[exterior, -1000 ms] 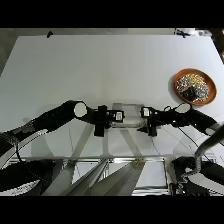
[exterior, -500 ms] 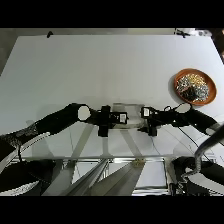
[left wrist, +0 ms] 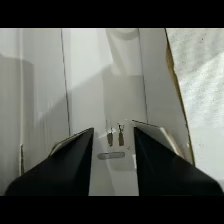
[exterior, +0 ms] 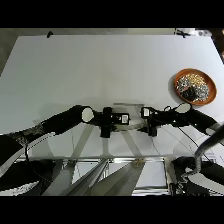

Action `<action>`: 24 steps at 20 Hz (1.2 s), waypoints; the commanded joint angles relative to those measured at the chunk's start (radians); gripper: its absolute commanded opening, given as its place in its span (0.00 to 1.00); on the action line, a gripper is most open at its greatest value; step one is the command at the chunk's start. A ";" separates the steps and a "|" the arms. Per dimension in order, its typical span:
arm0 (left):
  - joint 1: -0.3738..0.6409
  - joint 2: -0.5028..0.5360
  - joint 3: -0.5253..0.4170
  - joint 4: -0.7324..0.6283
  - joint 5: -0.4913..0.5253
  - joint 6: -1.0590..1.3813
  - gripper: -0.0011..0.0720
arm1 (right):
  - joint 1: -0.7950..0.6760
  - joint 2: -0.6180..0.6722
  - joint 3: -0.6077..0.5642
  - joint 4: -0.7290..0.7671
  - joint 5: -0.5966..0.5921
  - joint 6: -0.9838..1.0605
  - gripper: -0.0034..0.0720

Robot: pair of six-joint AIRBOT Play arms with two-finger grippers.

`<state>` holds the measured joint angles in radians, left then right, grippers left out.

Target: Fold the box and place the chain.

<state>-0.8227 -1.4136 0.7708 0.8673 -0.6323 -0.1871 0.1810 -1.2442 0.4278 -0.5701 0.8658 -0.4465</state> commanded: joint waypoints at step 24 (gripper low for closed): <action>0.225 0.275 -0.060 0.345 -0.341 -1.304 0.02 | 0.001 0.000 0.000 0.002 -0.002 0.001 0.59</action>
<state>-0.6338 -1.1446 0.7433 1.1786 -0.9401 -1.2976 0.1810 -1.2442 0.4278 -0.5678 0.8635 -0.4450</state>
